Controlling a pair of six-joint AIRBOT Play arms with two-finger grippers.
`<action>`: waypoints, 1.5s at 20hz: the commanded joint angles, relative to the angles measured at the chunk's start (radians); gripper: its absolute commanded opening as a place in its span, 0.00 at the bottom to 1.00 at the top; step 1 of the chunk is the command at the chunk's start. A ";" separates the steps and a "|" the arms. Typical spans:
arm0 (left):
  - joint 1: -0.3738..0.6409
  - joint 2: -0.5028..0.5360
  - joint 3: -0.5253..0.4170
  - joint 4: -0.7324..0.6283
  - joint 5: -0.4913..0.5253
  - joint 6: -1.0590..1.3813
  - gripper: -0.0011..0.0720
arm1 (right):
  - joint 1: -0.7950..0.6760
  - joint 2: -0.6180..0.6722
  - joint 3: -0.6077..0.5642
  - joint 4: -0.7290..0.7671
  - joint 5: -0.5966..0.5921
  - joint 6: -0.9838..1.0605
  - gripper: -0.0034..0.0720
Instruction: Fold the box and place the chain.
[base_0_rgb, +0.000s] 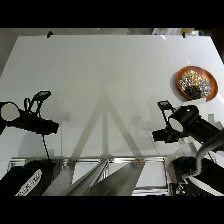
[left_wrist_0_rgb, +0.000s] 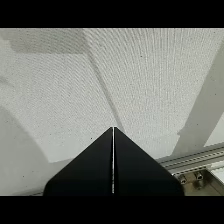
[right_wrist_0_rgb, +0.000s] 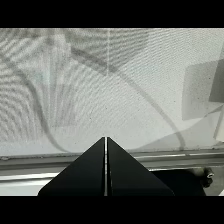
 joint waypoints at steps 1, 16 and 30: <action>0.001 0.001 0.000 0.000 0.000 0.000 0.03 | 0.001 0.001 0.000 0.000 0.000 0.000 0.06; 0.001 0.001 0.000 0.001 0.000 0.000 0.03 | -0.077 0.000 0.095 -0.345 0.007 -0.102 0.05; 0.001 0.001 0.000 0.000 0.000 0.000 0.03 | -0.970 -0.139 0.146 -0.596 -0.236 -0.640 0.74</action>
